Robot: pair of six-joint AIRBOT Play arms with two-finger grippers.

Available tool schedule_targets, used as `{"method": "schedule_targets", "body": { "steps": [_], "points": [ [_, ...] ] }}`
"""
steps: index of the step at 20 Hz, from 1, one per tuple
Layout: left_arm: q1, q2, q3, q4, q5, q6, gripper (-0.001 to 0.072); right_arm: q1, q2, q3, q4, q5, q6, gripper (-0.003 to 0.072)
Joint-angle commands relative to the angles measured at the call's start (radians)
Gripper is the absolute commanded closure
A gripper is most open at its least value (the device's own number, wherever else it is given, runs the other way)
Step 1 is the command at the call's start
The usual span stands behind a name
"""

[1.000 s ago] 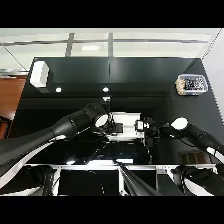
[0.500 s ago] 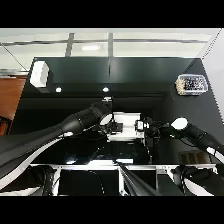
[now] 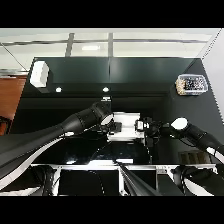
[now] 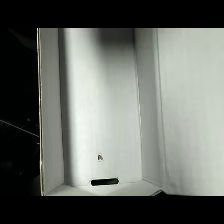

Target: Fold the box and place the chain.

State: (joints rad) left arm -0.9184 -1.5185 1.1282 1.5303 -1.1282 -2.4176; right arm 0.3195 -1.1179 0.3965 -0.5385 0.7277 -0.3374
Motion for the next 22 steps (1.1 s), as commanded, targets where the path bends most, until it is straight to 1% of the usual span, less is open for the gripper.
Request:
{"method": "schedule_targets", "body": {
  "steps": [1, 6, 10, 11, 12, 13, 17, 18, 20, 21, 22],
  "points": [
    [0.000, 0.000, 0.001, 0.005, 0.011, -0.037, 0.0423, 0.000, 0.000, 0.001, -0.001, 0.000, 0.000, 0.0218],
    [0.000, -0.010, 0.001, 0.001, 0.013, -0.040, 0.0423, 0.000, 0.000, 0.001, -0.001, 0.000, 0.000, 0.0218],
    [-0.001, -0.035, 0.002, -0.048, 0.023, -0.019, 0.0426, 0.000, 0.000, 0.001, -0.001, 0.000, 0.000, 0.0218],
    [-0.002, -0.035, 0.002, -0.047, 0.023, -0.019, 0.0501, 0.000, 0.000, 0.001, -0.001, 0.000, 0.000, 0.0218],
    [-0.002, -0.035, 0.002, -0.047, 0.023, -0.016, 0.0632, 0.000, 0.000, 0.001, -0.001, 0.000, 0.000, 0.0218],
    [-0.002, -0.035, 0.003, -0.047, 0.024, -0.013, 0.0682, 0.000, 0.000, 0.001, -0.001, 0.000, 0.000, 0.0218],
    [-0.002, -0.035, 0.004, -0.047, 0.024, -0.013, 0.0681, 0.000, 0.000, 0.001, -0.001, 0.000, 0.000, 0.0218],
    [-0.002, -0.035, 0.004, -0.047, 0.024, -0.013, 0.0642, 0.000, 0.000, 0.001, -0.001, 0.000, 0.000, 0.0218],
    [0.000, -0.035, 0.004, -0.047, 0.024, -0.014, 0.0373, 0.000, 0.000, 0.001, -0.001, 0.000, 0.000, 0.0218],
    [0.000, -0.035, 0.004, -0.047, 0.024, -0.013, 0.0354, 0.000, 0.000, 0.001, -0.001, 0.000, 0.000, 0.0218],
    [0.000, -0.035, 0.004, -0.047, 0.024, -0.014, 0.0354, 0.000, 0.000, 0.001, -0.001, 0.000, 0.000, 0.0218]
  ]
}}
